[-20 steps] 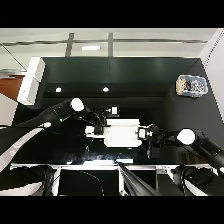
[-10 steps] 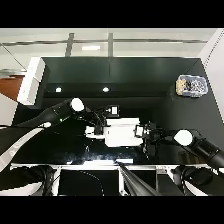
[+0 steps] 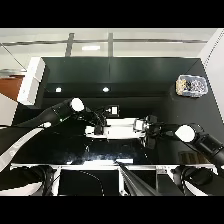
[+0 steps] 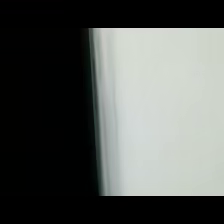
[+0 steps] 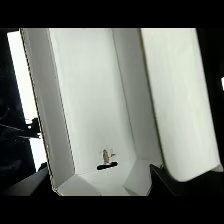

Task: Fold the box and place the chain.

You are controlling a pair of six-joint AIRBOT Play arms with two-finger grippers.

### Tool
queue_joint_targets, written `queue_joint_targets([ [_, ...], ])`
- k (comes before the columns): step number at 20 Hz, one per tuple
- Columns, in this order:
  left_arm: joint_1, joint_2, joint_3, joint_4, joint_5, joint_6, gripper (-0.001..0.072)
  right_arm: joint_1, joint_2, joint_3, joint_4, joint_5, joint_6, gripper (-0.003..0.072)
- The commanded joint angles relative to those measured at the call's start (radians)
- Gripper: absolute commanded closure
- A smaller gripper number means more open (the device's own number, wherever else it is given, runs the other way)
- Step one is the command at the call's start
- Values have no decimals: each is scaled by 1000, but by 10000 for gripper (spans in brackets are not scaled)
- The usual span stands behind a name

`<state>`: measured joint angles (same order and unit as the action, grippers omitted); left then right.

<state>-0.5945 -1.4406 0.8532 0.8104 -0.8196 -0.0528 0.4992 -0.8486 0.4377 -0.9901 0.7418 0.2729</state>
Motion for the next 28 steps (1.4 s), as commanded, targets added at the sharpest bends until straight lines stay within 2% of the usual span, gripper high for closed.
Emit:
queue_joint_targets([
  [1, -1, 0, 0, 0, 1, 0, 677, -1, -2, 15, -8, -16, 8, -16],
  [7, -1, 0, 0, 0, 1, 0, 677, -84, -11, 16, 80, -50, -11, -16],
  [13, -1, 0, 0, 0, 4, 0, 677, -84, -137, 18, 321, -45, -268, -15],
  [18, -1, 1, 0, 0, 6, 1, 677, -88, -197, 15, 325, 101, -375, -15],
  [28, -1, 1, 0, 0, 4, 0, 677, -87, -240, -6, 296, 43, -413, -13],
])
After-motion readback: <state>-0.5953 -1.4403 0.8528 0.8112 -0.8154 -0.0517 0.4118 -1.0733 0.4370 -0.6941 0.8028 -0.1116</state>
